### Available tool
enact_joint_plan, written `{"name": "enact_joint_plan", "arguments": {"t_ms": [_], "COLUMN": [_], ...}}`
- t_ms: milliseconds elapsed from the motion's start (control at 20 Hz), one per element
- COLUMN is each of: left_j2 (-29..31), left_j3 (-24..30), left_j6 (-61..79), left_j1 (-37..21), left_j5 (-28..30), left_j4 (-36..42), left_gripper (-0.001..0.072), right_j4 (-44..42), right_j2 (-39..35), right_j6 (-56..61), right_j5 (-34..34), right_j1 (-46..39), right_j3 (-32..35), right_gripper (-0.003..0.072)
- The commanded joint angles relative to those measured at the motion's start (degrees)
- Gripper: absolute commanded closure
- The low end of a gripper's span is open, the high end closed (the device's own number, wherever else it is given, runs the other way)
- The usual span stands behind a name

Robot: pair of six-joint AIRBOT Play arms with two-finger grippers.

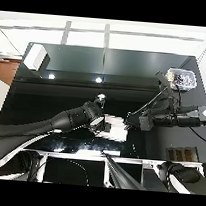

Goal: Fold the box and place the chain.

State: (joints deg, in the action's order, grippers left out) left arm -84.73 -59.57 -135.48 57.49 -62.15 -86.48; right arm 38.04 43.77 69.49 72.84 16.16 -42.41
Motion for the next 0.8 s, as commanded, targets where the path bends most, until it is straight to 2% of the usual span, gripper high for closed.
{"name": "enact_joint_plan", "arguments": {"t_ms": [0,300,550,750], "left_j2": [0.0,0.0,0.0,0.0], "left_j3": [0.0,0.0,0.0,0.0], "left_j6": [0.0,0.0,0.0,0.0], "left_j1": [0.0,0.0,0.0,0.0], "left_j5": [0.1,0.1,0.1,0.1], "left_j4": [0.0,0.0,0.0,0.0], "left_gripper": [0.0677,0.0677,0.0677,0.0677], "right_j4": [-1.4,-0.5,8.6,10.9], "right_j2": [0.0,0.0,0.0,-0.1], "right_j6": [0.2,0.2,4.1,4.9], "right_j5": [-2.5,-2.6,-2.6,-2.4], "right_j1": [0.5,0.5,0.5,-0.1], "right_j3": [0.1,0.1,0.1,0.1], "right_gripper": [0.0646,0.0646,0.0646,0.0646]}}
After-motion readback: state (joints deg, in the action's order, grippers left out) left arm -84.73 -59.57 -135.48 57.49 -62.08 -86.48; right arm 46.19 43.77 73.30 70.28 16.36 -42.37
